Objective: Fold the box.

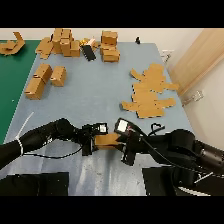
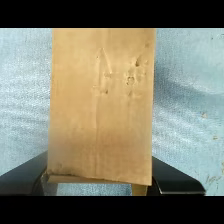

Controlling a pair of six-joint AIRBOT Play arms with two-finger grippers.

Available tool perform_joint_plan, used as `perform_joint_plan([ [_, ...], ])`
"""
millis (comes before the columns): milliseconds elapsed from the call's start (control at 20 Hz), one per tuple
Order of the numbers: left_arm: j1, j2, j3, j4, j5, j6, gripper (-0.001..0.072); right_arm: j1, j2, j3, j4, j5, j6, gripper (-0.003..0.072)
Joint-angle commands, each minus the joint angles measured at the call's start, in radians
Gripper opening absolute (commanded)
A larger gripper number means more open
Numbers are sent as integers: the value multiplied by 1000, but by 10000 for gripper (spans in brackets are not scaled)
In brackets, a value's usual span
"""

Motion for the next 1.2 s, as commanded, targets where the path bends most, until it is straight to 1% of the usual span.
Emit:
perform_joint_plan([
  [0, 1, 1, 0, 0, 0, 0, 416, 0, 79, -2, 47, -157, 482, -1],
  [50, 1, 1, 0, 0, 0, 0, 416, 0, 77, -14, 102, -156, 562, 4],
  [100, 1, 1, 0, 0, 0, 0, 416, 0, 73, -38, 183, -123, 606, 3],
  [150, 1, 1, 0, 0, 1, 0, 416, 0, 71, -70, 269, -58, 636, 3],
  [200, 1, 1, 0, 0, 0, 0, 416, 1, 69, -113, 348, 45, 675, 3],
  [300, 1, 1, 0, 0, 0, 0, 416, 18, 57, -218, 529, 326, 724, 3],
  [350, 1, 0, 0, 0, 0, 0, 416, 38, 45, -255, 587, 457, 743, 2],
  [450, 1, 1, 0, 0, 0, 0, 416, 84, -3, -282, 593, 687, 833, 2],
  [500, 0, 0, 0, 0, 0, 0, 416, 91, -38, -282, 591, 769, 858, 3],
  [550, 1, 1, 0, 0, 0, 0, 416, 93, -72, -282, 591, 821, 878, 2],
  [600, 1, 1, 0, 0, 0, 0, 416, 96, -107, -282, 590, 850, 889, 2],
  [700, 0, 1, 0, 0, 0, 0, 416, 96, -156, -280, 572, 858, 933, 2],
  [950, 1, 1, 0, 0, 0, 0, 416, 96, -165, -281, 547, 850, 940, 3],
  [1150, 1, 1, 0, 0, 0, 0, 416, 96, -178, -282, 543, 809, 940, 3],
])
